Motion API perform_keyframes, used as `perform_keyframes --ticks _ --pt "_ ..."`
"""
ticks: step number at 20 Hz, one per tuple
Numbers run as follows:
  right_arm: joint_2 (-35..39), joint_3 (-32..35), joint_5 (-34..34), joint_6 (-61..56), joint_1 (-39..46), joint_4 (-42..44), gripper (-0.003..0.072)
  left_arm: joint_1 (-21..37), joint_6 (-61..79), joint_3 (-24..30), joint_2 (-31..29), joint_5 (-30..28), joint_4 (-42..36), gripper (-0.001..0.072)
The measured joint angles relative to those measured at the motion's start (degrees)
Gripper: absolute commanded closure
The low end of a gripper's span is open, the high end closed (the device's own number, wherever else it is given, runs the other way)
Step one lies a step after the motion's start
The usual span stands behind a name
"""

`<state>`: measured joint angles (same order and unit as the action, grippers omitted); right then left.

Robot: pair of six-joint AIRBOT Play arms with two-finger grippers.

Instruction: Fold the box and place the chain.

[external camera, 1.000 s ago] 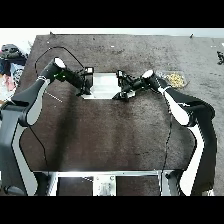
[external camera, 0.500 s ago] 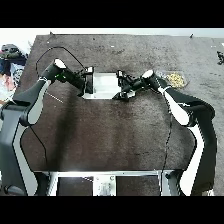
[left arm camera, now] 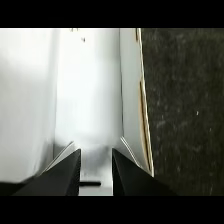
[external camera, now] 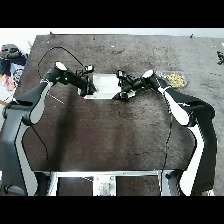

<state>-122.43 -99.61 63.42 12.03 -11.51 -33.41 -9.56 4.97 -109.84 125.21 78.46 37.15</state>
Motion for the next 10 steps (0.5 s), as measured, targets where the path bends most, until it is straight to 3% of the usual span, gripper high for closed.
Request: perform_keyframes --ticks 1,2,3,4,10 --pt "0.00 0.00 0.00 0.00 0.00 0.02 0.0222 -0.02 -0.02 0.00 0.07 0.02 -0.48 0.0492" --pt "0.00 0.00 -0.02 0.00 0.00 0.00 0.0223 -0.02 0.00 0.00 0.09 0.04 -0.76 0.0337" --pt "0.00 0.00 0.00 0.00 0.00 0.02 0.0222 -0.02 0.00 0.00 0.13 0.07 -1.16 0.0129" --pt "0.00 0.00 0.00 0.02 0.00 0.00 0.0222 -0.02 0.07 0.00 0.15 -0.11 -1.38 0.0040" --pt "0.00 0.00 0.00 0.02 0.00 -0.02 0.0222 0.00 -0.50 0.00 0.17 -0.13 -1.51 0.0038"
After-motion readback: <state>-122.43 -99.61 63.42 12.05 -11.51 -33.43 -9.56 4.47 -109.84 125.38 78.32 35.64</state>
